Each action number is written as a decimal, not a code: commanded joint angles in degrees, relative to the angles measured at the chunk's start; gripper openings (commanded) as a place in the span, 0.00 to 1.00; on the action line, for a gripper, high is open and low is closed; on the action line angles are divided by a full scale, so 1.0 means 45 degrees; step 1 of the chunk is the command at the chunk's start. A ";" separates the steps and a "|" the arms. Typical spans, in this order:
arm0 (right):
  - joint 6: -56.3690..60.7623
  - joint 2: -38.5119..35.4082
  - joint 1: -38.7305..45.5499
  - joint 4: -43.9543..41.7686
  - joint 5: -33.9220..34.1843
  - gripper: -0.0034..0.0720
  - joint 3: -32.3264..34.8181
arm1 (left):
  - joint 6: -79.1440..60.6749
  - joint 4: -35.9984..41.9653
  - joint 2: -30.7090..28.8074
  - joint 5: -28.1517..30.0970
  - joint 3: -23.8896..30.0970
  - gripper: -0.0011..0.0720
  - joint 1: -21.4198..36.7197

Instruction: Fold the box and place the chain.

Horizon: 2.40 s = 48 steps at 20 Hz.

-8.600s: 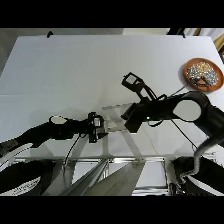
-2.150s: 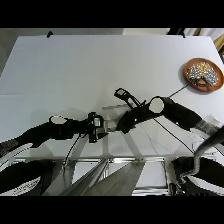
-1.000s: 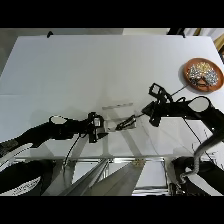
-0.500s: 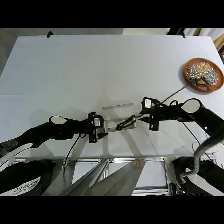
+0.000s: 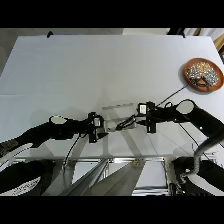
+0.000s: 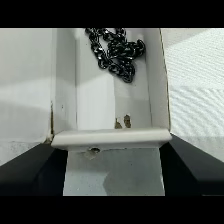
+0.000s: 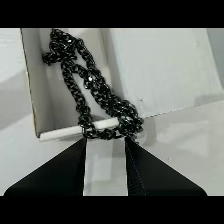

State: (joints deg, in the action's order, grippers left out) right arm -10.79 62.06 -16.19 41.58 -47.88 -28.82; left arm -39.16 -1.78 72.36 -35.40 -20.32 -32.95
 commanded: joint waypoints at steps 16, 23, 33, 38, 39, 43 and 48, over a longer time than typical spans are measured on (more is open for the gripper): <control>-0.0053 0.0019 -0.0039 -0.0952 0.0457 0.10 0.0005 | -0.0005 0.0000 -0.0010 0.0000 0.0000 0.20 0.0000; 0.0670 -0.0112 -0.0039 0.1001 0.0369 0.07 0.0005 | -0.0005 0.0000 -0.0010 0.0000 0.0000 0.20 0.0000; 0.1642 -0.1282 -0.0039 0.1200 0.0588 0.37 0.0005 | -0.0005 0.0000 -0.0010 0.0000 0.0000 0.20 0.0000; -0.0529 -0.0729 -0.0039 0.1005 0.0894 0.45 0.0005 | -0.0005 0.0000 -0.0010 0.0000 0.0005 0.20 0.0000; -0.0797 -0.0529 -0.0039 0.0879 0.0913 0.44 0.0005 | -0.0005 0.0000 -0.0010 0.0000 0.0000 0.20 0.0000; -0.1069 0.0364 -0.0044 0.0117 0.1321 0.44 0.0005 | -0.0005 0.0000 -0.0010 0.0000 0.0000 0.20 0.0000; -0.1345 0.0753 -0.0044 -0.0933 0.1545 0.35 0.0005 | -0.0005 0.0000 -0.0010 0.0000 0.0000 0.20 0.0000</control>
State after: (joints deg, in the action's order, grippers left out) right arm -15.62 64.05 -16.34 40.18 -41.21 -28.82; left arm -39.16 -1.78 72.36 -35.42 -20.32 -32.93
